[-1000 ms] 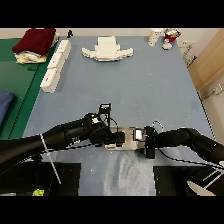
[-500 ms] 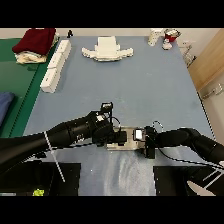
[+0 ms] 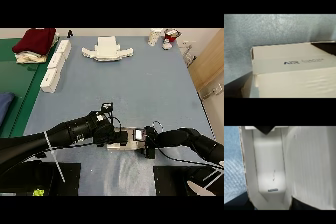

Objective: Fold the box.

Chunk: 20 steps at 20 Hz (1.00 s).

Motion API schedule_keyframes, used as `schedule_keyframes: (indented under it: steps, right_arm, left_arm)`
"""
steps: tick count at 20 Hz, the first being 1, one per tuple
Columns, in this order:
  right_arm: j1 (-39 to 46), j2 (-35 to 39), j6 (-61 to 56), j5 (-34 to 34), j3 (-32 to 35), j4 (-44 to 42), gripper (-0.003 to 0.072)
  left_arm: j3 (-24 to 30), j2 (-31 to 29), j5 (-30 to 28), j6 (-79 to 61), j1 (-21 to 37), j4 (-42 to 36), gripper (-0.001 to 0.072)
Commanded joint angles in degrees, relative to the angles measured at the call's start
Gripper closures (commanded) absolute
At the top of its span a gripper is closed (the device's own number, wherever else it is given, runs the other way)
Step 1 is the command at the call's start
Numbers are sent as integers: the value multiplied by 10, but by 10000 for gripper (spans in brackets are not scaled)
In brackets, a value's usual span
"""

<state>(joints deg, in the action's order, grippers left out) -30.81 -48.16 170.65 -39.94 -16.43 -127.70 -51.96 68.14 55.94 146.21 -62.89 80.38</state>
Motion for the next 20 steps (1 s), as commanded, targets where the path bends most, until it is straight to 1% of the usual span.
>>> schedule_keyframes:
  steps: [1, 12, 18, 20]
  right_arm:
    - [0, 0, 0, 0, 0, 0, 178]
    - [0, 0, 0, 0, 0, 0, 177]
    - [0, 0, 0, 0, 0, 0, 178]
    - [0, 0, 0, 0, 0, 0, 178]
  left_arm:
    - [-1, 0, 2, 0, 1, -4, 0]
    - [0, 0, 3, -13, 1, -6, 0]
    - [-2, 0, 56, -13, 1, -3, 1]
    - [-2, -3, 62, -14, 1, -2, 1]
